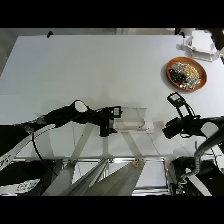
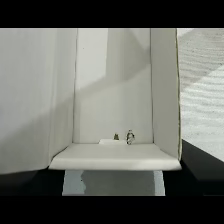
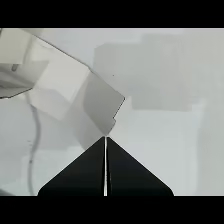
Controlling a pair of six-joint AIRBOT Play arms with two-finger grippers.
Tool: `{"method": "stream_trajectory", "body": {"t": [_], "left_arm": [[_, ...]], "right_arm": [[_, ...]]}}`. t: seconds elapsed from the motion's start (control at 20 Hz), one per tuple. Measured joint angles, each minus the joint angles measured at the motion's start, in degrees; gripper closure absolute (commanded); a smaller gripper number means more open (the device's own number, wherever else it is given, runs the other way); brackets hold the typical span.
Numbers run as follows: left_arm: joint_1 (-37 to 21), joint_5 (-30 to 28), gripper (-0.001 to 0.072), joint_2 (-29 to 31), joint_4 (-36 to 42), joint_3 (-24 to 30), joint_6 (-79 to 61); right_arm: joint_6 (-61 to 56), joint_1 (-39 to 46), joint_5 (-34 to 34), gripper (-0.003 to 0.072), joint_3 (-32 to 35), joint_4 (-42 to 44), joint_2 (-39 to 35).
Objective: Fold the box and place the chain.
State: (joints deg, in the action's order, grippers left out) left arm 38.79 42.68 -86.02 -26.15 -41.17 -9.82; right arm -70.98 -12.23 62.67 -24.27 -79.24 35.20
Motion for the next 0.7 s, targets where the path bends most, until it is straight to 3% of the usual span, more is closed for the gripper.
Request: {"method": "stream_trajectory", "body": {"t": [0.15, 0.2, 0.25, 0.3, 0.45, 0.7], "left_arm": [[-0.02, 0.00, 0.0275, 0.00, -0.02, 0.00, 0.00], [-0.02, 0.00, 0.0275, 0.00, -0.02, 0.00, 0.00], [-0.02, 0.00, 0.0275, 0.00, -0.02, 0.00, 0.00], [-0.02, 0.00, 0.0275, 0.00, -0.02, 0.00, 0.00], [-0.02, 0.00, 0.0275, 0.00, -0.02, 0.00, 0.00], [-0.02, 0.00, 0.0275, 0.00, -0.02, 0.00, 0.00]], "right_arm": [[20.33, 0.04, 0.94, 0.0662, -0.39, 9.05, 2.34], [26.73, -0.39, 0.87, 0.0589, -0.44, 11.08, 3.39], [32.57, -0.92, 0.52, 0.0356, -0.50, 12.70, 4.76], [37.22, -1.33, -0.17, 0.0278, -0.55, 13.81, 6.27], [48.19, -2.21, -3.06, 0.0486, -0.59, 16.02, 11.43], [57.70, -2.67, -8.52, 0.0510, -0.59, 19.96, 16.00]]}}
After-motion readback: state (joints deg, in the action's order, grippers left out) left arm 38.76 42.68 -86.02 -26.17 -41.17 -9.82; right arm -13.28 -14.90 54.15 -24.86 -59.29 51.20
